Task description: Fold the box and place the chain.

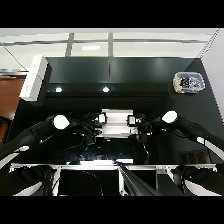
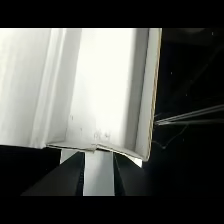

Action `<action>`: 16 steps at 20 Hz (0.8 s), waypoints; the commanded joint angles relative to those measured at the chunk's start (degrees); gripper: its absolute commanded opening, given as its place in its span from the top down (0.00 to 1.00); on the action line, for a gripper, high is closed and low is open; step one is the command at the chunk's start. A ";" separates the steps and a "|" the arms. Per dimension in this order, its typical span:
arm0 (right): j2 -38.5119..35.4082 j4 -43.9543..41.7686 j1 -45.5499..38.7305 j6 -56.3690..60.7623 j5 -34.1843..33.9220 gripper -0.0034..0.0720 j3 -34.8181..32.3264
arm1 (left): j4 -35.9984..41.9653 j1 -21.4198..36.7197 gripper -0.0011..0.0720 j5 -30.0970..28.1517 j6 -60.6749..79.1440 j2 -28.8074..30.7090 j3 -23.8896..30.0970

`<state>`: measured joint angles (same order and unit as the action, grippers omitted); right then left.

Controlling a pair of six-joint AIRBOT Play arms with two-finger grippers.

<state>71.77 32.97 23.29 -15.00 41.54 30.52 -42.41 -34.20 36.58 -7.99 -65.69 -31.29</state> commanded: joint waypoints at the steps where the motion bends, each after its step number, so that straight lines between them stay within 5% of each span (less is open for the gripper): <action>1: 0.00 0.00 0.04 0.00 0.00 0.41 0.00 | 6.67 -0.46 0.69 -1.29 -0.44 -0.35 -0.07; 10: 0.00 0.00 0.04 0.02 0.00 0.41 0.00 | 13.05 -0.72 0.69 -1.57 -0.33 -4.39 -0.07; 11: 0.00 0.00 0.04 0.02 0.00 0.41 0.00 | 13.09 -0.72 0.57 -2.03 -0.33 -4.37 -0.07; 12: 0.00 0.00 0.04 0.02 0.00 0.41 0.00 | 13.07 -0.70 0.25 -1.99 -0.33 -4.37 -0.07; 13: 0.00 0.00 0.04 0.00 0.00 0.41 0.00 | 12.85 -0.68 0.26 -1.79 -0.33 -4.37 -0.07; 14: 0.00 0.00 0.04 0.00 0.00 0.41 0.00 | 12.70 -0.70 0.54 -1.42 -0.33 -4.37 -0.07; 15: 0.00 0.00 0.04 0.00 0.00 0.41 0.00 | 12.72 -0.70 0.67 -1.27 -0.35 -4.37 -0.07; 16: 0.00 0.00 0.04 0.02 0.00 0.41 0.00 | 12.70 -0.70 0.67 -0.72 -0.33 -4.37 -0.07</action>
